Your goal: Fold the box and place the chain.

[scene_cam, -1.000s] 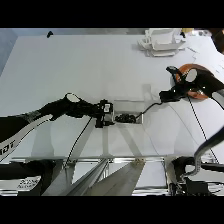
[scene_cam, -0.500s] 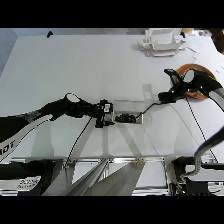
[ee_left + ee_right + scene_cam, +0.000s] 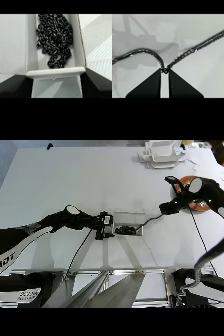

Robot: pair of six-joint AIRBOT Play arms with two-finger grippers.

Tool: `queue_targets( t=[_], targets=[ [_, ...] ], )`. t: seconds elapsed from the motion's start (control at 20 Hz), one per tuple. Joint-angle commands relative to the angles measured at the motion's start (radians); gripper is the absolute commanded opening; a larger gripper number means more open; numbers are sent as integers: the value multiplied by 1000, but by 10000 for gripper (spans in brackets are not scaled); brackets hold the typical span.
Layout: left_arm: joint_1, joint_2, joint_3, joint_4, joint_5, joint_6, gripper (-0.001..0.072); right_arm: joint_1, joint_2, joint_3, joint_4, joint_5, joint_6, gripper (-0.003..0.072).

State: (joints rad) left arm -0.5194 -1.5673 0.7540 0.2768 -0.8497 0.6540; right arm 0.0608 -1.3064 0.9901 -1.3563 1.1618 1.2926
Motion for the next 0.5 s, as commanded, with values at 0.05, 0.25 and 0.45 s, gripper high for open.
queue_targets(
  t=[0.05, 0.25, 0.45],
  targets=[
    [0, 1, 1, 0, 0, 0, 86, 118, 179, 0, 84, 34, -20, 9],
    [0, 1, 1, 0, 0, 0, 86, 270, 305, 0, 89, 35, -10, 9],
    [0, 1, 1, 0, 0, 0, 86, 365, 362, 0, 108, 55, 21, 9]
  ],
)
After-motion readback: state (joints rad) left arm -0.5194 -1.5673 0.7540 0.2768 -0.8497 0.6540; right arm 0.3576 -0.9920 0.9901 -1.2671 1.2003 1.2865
